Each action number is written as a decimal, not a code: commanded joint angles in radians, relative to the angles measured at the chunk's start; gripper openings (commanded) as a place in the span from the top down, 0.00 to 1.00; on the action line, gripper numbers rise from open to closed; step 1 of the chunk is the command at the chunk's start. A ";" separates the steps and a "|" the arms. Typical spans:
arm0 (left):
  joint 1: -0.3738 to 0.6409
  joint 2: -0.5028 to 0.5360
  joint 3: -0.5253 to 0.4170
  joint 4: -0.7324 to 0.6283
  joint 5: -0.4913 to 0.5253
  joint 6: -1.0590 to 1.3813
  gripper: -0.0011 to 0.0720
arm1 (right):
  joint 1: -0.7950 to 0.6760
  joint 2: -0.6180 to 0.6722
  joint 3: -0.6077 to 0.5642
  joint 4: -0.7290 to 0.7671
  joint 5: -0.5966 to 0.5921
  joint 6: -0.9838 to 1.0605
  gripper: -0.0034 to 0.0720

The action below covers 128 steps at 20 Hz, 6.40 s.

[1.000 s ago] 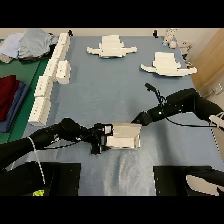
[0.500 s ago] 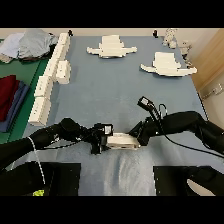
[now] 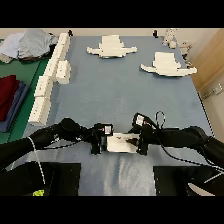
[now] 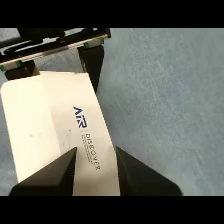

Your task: Fold the box.

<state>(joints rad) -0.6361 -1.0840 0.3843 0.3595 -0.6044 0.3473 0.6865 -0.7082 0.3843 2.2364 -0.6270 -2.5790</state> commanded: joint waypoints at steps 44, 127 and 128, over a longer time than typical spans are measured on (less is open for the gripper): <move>0.000 0.000 0.000 0.000 0.000 0.000 0.37 | 0.126 0.022 -0.003 -0.087 0.175 -0.312 0.39; 0.000 0.000 0.000 0.000 0.001 0.000 0.37 | 0.362 0.092 -0.265 0.084 0.660 0.562 0.95; 0.000 0.000 0.000 0.000 0.000 0.000 0.37 | 0.362 0.092 -0.270 0.075 0.659 0.562 0.95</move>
<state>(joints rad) -0.6369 -1.0840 0.3840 0.3576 -0.6041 0.3481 1.0554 -0.6239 0.1196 2.3386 0.0288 -2.0151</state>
